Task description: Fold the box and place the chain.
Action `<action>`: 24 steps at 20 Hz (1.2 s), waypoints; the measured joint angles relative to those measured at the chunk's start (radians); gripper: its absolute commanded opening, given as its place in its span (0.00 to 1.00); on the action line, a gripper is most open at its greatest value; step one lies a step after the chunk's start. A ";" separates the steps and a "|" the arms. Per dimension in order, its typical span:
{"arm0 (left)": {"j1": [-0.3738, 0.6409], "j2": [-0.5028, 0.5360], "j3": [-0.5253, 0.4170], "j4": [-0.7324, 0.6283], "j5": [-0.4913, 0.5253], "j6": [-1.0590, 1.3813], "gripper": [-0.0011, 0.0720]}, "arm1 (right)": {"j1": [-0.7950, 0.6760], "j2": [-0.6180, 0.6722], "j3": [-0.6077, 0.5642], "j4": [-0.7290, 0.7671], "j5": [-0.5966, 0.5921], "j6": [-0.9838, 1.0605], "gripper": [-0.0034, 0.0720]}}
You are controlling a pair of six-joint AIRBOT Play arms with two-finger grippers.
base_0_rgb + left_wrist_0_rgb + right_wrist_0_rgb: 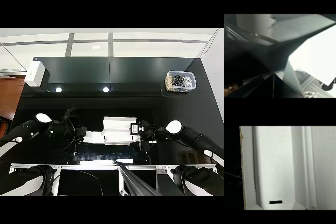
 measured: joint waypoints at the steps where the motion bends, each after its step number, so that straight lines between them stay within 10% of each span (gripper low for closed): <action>1: -0.007 -0.001 0.013 -0.004 -0.010 0.006 0.80 | 0.000 0.000 0.000 0.000 0.000 0.000 0.62; 2: -0.011 -0.002 0.027 -0.013 -0.030 0.010 0.97 | 0.000 0.000 0.000 0.000 0.000 0.000 0.62; 12: -0.061 0.034 0.203 0.030 -0.170 0.005 0.97 | 0.000 0.000 0.000 0.000 0.000 0.000 0.62; 24: -0.390 0.060 0.241 0.171 0.119 -0.241 0.93 | 0.000 0.000 0.000 0.002 0.000 0.000 0.62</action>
